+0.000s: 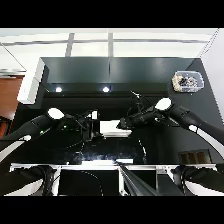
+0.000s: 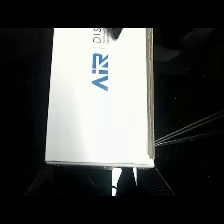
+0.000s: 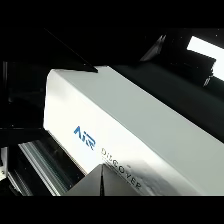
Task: Fold the box and place the chain.
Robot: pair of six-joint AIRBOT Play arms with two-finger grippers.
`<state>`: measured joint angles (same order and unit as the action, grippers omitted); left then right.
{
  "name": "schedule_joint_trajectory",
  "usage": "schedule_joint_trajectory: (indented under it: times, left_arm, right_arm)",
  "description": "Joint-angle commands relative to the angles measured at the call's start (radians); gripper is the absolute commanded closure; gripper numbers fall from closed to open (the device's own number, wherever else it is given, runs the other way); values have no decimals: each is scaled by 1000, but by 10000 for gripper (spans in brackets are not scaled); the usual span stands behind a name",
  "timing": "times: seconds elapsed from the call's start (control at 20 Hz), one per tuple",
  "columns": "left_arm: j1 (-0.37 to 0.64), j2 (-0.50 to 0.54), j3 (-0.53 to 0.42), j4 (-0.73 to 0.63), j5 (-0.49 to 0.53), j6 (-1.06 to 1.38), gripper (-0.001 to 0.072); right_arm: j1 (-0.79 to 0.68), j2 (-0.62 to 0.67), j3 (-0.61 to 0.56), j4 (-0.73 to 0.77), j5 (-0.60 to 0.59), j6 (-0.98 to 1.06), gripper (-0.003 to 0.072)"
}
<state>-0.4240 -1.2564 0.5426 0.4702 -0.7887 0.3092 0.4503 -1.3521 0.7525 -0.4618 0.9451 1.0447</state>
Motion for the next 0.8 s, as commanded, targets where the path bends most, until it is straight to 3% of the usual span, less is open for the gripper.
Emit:
schedule_joint_trajectory:
  times: [0.0, 0.2, 0.35, 0.4, 0.5, 0.75]
  left_arm:
    - [0, -1, 0, 0, 0, 2, 245]
    - [0, -1, 0, -1, 0, 2, 244]
    - [0, -1, 0, -3, 0, 2, 243]
    - [0, -1, 0, -4, 1, 2, 215]
    - [3, 2, 0, -3, 1, 0, -2]
    - [8, 99, 0, 100, -10, -151, -4]
  right_arm:
    - [0, -1, 1, -4, -2, -2, 674]
    - [-10, 11, 38, -3, 71, -12, 674]
    - [-72, 56, 102, -4, 226, -12, 674]
    - [-108, 85, 119, -6, 274, -11, 675]
    - [-208, 169, 137, -10, 339, -3, 675]
    - [-480, 386, 138, -89, 394, 32, 675]
